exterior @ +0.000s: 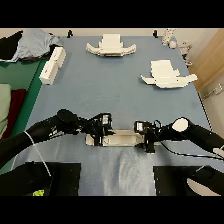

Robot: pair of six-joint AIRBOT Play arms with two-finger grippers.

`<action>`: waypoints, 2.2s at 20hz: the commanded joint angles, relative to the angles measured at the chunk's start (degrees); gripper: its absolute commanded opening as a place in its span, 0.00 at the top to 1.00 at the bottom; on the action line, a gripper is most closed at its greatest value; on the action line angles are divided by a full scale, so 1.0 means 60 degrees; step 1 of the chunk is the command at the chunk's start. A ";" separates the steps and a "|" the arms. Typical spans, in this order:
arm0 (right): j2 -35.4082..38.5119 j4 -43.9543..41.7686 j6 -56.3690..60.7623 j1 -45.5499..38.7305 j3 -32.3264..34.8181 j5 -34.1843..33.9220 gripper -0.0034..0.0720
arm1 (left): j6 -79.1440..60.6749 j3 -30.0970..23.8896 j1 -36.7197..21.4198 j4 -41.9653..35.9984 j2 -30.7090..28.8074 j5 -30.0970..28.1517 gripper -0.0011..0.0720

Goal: Fold the box.

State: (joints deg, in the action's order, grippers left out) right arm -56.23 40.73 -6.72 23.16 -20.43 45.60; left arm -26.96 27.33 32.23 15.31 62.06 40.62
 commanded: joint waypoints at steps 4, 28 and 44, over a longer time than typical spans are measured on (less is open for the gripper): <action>0.0000 0.0000 0.0004 0.0007 -0.0011 -0.0007 0.29 | -0.0004 0.0007 -0.0011 -0.0087 0.0000 -0.0029 0.97; 0.0000 0.0000 0.0004 0.0007 -0.0011 -0.0007 0.29 | 1.0462 0.0007 -0.1883 0.4411 -0.2947 0.2098 0.71; 0.0000 0.0000 0.0004 0.0007 -0.0011 -0.0007 0.29 | 1.4218 0.1137 0.1031 -0.0124 -0.0685 -0.0645 0.97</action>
State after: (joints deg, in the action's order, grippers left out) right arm -56.23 40.73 -6.70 23.18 -20.43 45.56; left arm 57.19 31.16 38.50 18.41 52.60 41.98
